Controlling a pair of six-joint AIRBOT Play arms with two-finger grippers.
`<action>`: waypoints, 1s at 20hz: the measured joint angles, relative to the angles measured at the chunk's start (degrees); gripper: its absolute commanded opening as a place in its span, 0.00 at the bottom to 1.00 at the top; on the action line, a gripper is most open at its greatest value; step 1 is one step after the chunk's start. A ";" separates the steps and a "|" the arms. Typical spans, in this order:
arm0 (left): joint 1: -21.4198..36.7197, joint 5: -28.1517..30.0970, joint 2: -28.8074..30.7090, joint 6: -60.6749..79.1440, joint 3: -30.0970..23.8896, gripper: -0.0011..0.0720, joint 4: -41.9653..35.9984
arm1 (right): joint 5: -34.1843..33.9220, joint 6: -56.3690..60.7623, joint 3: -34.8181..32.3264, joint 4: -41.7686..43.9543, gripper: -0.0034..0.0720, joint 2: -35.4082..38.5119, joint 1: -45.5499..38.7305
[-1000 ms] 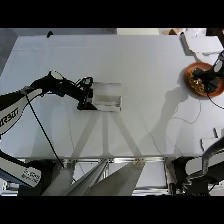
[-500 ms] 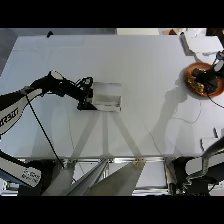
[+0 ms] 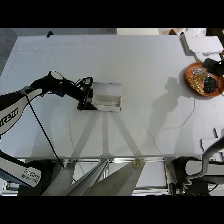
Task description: Fold the box and place the chain.
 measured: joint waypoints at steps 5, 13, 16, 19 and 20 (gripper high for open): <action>0.00 0.00 0.00 0.00 0.00 0.39 0.00 | 4.48 -6.29 -1.25 0.39 0.06 8.72 3.89; 0.00 0.00 0.00 0.00 0.00 0.39 0.02 | 8.87 -8.13 -14.25 1.53 0.06 20.04 19.93; 0.00 0.00 0.00 0.00 0.00 0.39 0.02 | 9.55 -8.13 -16.46 1.57 0.06 21.27 28.24; 0.00 0.00 0.00 0.00 0.00 0.39 0.00 | 8.02 -6.25 -17.29 1.77 0.06 21.73 36.87; 0.00 0.00 0.00 0.00 0.00 0.39 0.00 | 7.13 -5.18 -17.42 1.75 0.06 21.75 39.54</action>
